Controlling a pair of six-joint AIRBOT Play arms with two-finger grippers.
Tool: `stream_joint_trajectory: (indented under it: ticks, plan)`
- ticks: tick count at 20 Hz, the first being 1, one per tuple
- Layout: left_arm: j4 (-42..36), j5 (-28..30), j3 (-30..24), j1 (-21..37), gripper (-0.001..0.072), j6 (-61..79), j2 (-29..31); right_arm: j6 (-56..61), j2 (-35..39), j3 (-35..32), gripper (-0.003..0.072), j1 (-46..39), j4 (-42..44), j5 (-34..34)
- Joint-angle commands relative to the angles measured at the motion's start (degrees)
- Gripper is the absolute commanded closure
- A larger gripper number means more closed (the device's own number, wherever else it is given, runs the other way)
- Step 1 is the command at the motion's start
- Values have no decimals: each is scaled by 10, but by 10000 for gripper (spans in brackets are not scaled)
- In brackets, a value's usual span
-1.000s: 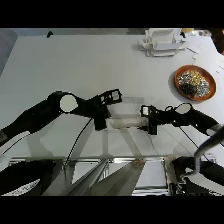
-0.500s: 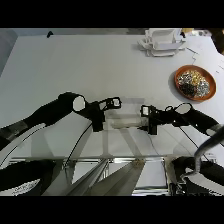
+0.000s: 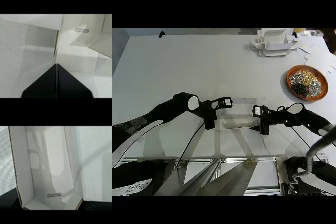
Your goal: Fold the box and place the chain.
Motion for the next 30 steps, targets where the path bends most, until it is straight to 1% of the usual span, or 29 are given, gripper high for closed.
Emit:
stream_joint_trajectory:
  ticks: [1, 2, 3, 4, 5, 6, 10, 11, 12, 16, 18, 22, 24, 27, 28, 30]
  plan:
    - [-8, 1, 0, 1, 560, 67, -2, 0, 1, 0, 376, 0, 0, 0]
    - [-14, 0, 0, 1, 485, 90, -2, 0, 1, 0, 376, 0, 0, 0]
    - [-16, 0, 0, 1, 482, 108, -2, 0, 0, 0, 376, 0, 0, 0]
    - [-18, 1, 0, 1, 437, 123, -2, 0, 0, 0, 376, 0, 0, 0]
    - [-18, 4, 0, 1, 350, 124, 1, 0, 0, 0, 376, 0, 0, 0]
    - [-18, 4, 0, 1, 295, 124, 6, 0, 0, 0, 376, 0, 0, 0]
    - [-26, 6, 0, 14, 288, 132, 36, 0, 0, 0, 376, 0, 0, 0]
    - [-30, 3, 0, 15, 256, 150, 35, 0, 0, 0, 376, 0, 0, 0]
    - [-33, 4, 0, 15, 241, 171, 33, 0, 1, 0, 376, 0, 0, 0]
    - [-87, 9, 0, 6, 242, 299, 20, 0, 1, 0, 376, 0, 0, 0]
    - [-110, 10, 0, 1, 255, 348, 13, 0, 0, 0, 376, 0, 0, 0]
    - [-121, -21, 0, -5, 259, 350, 4, 0, 0, 0, 376, 0, 0, 0]
    - [-120, -41, 0, -6, 336, 349, 4, 0, 0, 0, 376, 0, 0, 0]
    - [-120, -54, 0, -7, 341, 341, 4, 0, 0, 0, 376, 0, 0, 0]
    - [-121, -54, 0, -7, 381, 333, 4, 0, 1, 0, 376, 0, 0, 0]
    - [-121, -53, 0, -7, 395, 323, 4, 0, 0, 0, 376, 0, 0, 0]
